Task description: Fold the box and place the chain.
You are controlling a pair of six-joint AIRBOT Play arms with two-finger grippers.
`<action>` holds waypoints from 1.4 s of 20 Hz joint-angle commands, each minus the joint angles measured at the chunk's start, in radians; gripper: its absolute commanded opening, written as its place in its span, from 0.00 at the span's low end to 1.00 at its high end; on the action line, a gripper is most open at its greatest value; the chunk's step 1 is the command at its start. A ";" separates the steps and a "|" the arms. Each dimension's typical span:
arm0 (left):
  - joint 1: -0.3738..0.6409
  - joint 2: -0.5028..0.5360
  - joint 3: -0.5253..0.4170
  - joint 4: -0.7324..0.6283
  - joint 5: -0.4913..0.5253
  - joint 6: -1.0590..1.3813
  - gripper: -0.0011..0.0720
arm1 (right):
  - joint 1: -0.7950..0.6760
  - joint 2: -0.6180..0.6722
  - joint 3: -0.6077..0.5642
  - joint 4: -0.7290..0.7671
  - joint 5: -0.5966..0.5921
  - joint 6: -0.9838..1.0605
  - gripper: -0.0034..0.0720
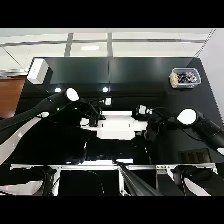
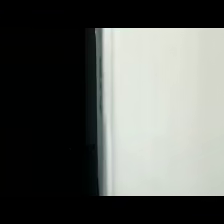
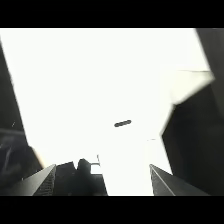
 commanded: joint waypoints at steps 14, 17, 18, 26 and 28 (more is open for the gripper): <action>0.000 0.000 0.000 0.008 0.002 -0.039 0.05 | 0.166 -0.088 0.054 0.009 -0.242 -0.078 0.98; 0.000 0.000 0.000 0.008 0.002 -0.039 0.05 | 0.144 -0.065 0.070 -0.032 -0.225 -0.077 0.98; 0.000 0.000 0.000 0.008 0.002 -0.039 0.05 | 0.133 -0.065 0.071 -0.032 -0.227 -0.078 0.98; 0.000 0.000 0.000 0.007 0.001 -0.039 0.05 | 0.048 -0.109 0.071 0.148 -0.220 -0.200 0.98; 0.000 0.000 0.000 0.007 0.002 -0.038 0.05 | 0.026 -0.130 0.071 0.255 -0.219 -0.294 0.98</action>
